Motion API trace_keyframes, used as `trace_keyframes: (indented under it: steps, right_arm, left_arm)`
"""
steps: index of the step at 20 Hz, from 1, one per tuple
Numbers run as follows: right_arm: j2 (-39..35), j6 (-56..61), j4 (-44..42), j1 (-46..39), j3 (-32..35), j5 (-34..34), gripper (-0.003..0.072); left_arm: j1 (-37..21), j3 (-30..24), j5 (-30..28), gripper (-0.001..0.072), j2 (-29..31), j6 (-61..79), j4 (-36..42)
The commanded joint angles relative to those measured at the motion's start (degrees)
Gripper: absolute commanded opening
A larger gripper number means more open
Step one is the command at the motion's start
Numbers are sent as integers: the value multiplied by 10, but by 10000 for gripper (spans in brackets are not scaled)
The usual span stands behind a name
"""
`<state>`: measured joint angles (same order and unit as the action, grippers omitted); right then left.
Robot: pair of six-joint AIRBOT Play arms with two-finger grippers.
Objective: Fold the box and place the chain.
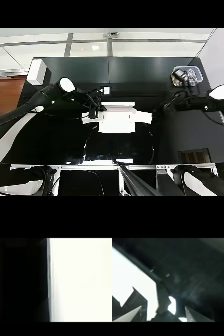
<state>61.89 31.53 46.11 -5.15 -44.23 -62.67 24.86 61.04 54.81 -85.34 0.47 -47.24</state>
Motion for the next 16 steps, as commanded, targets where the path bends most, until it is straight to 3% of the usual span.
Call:
trace_keyframes:
  steps: [1, 4, 5, 10, 16]
  right_arm:
    - [2, -6, 0, 52, 53, 48, 599]
    - [2, -32, 1, 106, 70, 78, 625]
    - [3, -46, 1, 124, 71, 79, 714]
    - [4, -143, 26, 181, 77, 90, 712]
    - [5, -254, 41, 189, 97, 103, 709]
  left_arm:
    - [6, 0, -3, 22, -6, 13, 14]
    - [5, -1, -2, 22, -10, 12, 12]
    - [5, -1, -2, 22, -13, 12, 12]
    - [6, -1, -2, 22, -33, 6, 12]
    - [5, -1, 7, 23, -46, 6, 11]
